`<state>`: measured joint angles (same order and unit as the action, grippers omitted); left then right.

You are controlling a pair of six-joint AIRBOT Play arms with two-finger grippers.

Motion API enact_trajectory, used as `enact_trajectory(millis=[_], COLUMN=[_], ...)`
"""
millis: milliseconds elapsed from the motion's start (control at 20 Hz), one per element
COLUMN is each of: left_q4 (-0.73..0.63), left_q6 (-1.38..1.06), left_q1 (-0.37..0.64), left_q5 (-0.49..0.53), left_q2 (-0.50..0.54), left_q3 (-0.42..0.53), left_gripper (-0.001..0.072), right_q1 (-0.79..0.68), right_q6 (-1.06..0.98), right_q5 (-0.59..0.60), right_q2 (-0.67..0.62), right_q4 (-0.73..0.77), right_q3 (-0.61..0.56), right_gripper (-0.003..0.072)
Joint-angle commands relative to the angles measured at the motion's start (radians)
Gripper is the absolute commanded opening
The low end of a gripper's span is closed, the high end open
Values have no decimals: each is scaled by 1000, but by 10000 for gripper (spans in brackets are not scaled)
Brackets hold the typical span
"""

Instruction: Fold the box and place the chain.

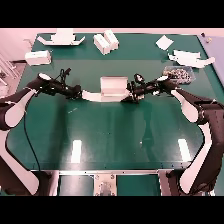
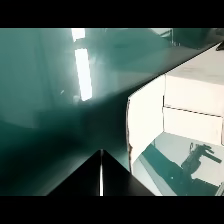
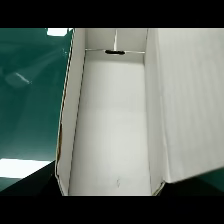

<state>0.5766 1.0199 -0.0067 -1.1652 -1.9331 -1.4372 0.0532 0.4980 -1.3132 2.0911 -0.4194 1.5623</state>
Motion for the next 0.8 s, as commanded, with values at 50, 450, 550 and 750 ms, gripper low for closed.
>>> enact_trajectory(millis=[50,450,550,750], left_q4=[-23,-90,-97,-106], left_q6=[0,-3,-3,-3], left_q1=[-47,-68,-68,-68], left_q5=[23,29,26,-9], left_q2=[-4,-3,-2,8], left_q3=[0,0,0,-37], left_gripper=[16,17,17,17], right_q1=[0,0,0,0], right_q6=[0,0,0,0], right_q5=[0,0,0,0], right_q2=[0,0,0,0], right_q4=[0,0,0,0], right_q3=[0,0,0,0], right_gripper=[527,527,527,528])
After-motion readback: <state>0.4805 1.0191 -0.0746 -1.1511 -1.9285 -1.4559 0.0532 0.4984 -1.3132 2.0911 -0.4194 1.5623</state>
